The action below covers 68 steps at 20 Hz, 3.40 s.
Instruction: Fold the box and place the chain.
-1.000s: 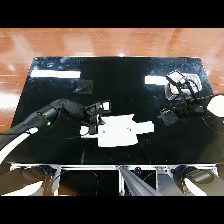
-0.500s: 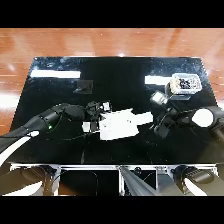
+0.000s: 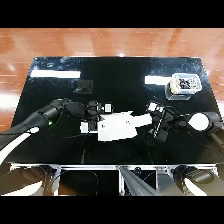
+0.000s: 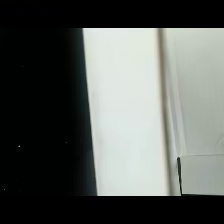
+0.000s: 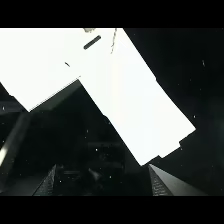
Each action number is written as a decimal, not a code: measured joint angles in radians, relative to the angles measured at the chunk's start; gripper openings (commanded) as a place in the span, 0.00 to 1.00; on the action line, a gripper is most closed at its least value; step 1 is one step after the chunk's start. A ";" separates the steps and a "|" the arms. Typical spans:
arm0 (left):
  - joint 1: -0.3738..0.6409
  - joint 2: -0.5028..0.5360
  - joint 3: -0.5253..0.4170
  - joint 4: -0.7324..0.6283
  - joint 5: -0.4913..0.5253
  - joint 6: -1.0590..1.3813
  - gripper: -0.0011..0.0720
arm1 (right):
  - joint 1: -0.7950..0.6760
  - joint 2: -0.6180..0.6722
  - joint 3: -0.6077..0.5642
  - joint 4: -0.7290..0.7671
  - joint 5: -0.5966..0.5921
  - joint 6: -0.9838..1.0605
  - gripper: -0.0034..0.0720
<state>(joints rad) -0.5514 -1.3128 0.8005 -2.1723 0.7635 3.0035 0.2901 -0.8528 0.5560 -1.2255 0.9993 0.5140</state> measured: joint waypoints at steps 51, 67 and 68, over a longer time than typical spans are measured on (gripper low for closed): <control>0.001 -0.085 0.063 0.014 0.128 -0.001 0.04 | 0.421 -0.151 -0.115 0.318 -0.476 -0.145 1.00; 0.001 -0.085 0.063 0.013 0.127 -0.001 0.04 | 0.420 -0.055 -0.115 0.099 -0.507 0.251 1.00; 0.001 -0.085 0.063 0.013 0.127 -0.001 0.04 | 0.420 -0.054 -0.115 0.092 -0.525 0.259 1.00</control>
<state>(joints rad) -0.5507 -1.3983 0.8635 -2.1590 0.8902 3.0028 0.7101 -0.9066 0.4412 -1.1332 0.4747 0.7731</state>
